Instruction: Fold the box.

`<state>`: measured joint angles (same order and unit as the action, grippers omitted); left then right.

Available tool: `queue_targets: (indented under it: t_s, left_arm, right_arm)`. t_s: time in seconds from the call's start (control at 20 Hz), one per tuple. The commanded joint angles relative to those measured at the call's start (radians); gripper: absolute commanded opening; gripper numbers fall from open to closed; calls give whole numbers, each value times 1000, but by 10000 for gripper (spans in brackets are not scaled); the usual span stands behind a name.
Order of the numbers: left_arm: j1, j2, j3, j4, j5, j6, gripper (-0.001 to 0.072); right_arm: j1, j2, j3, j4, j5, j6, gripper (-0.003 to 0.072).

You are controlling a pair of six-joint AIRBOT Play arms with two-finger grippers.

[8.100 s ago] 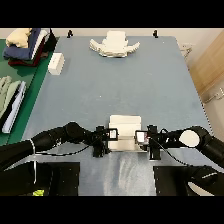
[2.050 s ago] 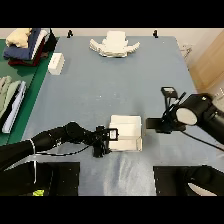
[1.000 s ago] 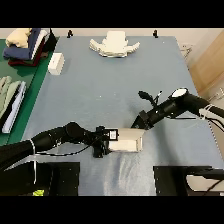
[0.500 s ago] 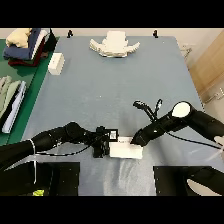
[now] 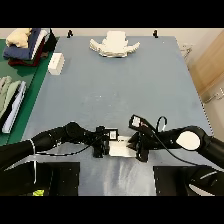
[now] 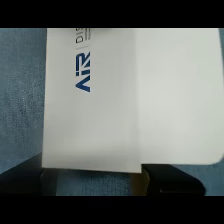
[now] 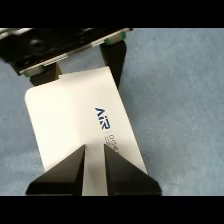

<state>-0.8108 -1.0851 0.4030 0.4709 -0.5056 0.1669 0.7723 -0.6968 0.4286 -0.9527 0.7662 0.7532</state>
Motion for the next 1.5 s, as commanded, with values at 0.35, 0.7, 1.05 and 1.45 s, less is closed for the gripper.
queue_targets:
  t_s: [0.35, 0.7, 1.05, 1.45]
  left_arm:
    - [0, 0, 1, 0, -2, 1, 383]
    - [0, 0, 1, 0, -2, 1, 383]
    - [0, 0, 1, 0, -2, 1, 382]
    - [0, 0, 1, 0, -2, 1, 382]
  right_arm:
    - [127, -21, -71, -254, -287, -154, 461]
    - [127, -21, -71, -234, -263, -172, 542]
    - [127, 48, -70, -234, -290, -190, 542]
    - [127, 97, -71, -242, -340, -198, 533]
